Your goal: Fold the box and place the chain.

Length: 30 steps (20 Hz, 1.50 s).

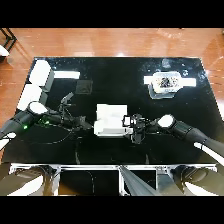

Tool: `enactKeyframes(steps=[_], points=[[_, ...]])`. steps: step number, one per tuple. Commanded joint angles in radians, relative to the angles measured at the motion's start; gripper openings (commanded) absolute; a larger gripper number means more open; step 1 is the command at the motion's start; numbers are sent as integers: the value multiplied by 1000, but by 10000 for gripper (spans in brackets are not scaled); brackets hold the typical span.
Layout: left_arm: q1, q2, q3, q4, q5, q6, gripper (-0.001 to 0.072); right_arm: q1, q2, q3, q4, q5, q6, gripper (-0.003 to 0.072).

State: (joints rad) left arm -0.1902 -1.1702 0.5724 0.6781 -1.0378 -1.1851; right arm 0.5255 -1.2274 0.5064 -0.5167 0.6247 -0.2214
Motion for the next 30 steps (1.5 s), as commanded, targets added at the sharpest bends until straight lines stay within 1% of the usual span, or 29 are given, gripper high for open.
enactKeyframes(steps=[1, 4, 9, 10, 11, 14, 17, 20, 21, 22, 23, 28, 30], points=[[-24, 5, 30, -10, -21, -1, 638, 0, 0, 0, 0, 0, 0, 457], [-35, 5, 50, -13, -22, -10, 638, 0, 0, 0, 0, 0, 0, 457], [-100, 5, 50, -10, -18, -63, 636, 0, 0, 0, 0, 0, 0, 454], [-106, 5, 50, -5, -18, -78, 636, 0, 0, 0, 0, 1, 0, 349], [-108, 5, 50, -5, -18, -84, 635, 0, 0, 0, 0, 1, 0, 296], [-114, 5, 50, -5, -15, -105, 633, 0, 0, 0, 0, 1, 0, 294], [-130, 6, 50, 3, -7, -132, 609, 0, 0, 0, 0, 1, 0, 294], [-165, 31, 50, 66, 40, -223, 599, 0, 0, 0, 0, 1, 0, 294], [-180, 43, 50, 85, 58, -246, 584, 0, 0, 0, 0, 1, 0, 295], [-196, 56, 50, 103, 78, -268, 483, 0, 0, 0, 0, 1, 0, 295], [-209, 66, 50, 115, 97, -285, 438, 0, 0, 0, 0, 1, 0, 295], [-283, 70, 50, 140, 151, -375, 438, 0, 0, 0, 0, 1, 0, 295], [-309, 70, 57, 205, 169, -432, 439, 0, 0, 0, 0, 1, 0, 295]])
